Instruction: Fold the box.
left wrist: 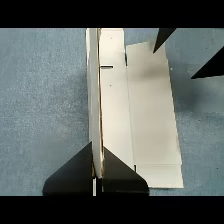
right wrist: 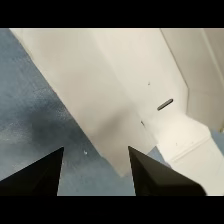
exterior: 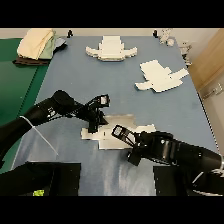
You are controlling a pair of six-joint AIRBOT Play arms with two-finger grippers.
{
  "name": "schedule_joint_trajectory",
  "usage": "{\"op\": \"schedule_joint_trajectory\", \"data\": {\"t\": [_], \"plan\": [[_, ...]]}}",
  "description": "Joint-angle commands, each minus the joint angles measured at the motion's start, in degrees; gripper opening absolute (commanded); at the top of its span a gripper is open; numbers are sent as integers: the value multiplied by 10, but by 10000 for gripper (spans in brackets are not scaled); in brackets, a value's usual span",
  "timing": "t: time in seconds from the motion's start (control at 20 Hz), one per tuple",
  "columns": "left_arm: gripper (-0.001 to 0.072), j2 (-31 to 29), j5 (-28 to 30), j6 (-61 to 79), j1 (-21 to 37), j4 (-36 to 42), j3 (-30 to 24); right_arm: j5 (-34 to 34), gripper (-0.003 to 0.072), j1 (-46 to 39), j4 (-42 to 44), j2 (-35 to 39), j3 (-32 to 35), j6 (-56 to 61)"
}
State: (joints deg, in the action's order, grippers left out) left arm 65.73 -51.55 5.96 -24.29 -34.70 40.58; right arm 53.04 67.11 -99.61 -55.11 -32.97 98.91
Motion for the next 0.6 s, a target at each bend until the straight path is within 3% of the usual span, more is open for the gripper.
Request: {"op": "schedule_joint_trajectory", "data": {"t": [0.0,0.15,0.55], "plan": [[16,0,0,0,0,0,0,-42,623,11,-74,-42,1,-40],[16,0,0,0,0,0,0,-71,623,11,-121,-52,0,-37],[16,0,1,0,0,0,0,-50,623,0,-184,-1,-28,90]]}}
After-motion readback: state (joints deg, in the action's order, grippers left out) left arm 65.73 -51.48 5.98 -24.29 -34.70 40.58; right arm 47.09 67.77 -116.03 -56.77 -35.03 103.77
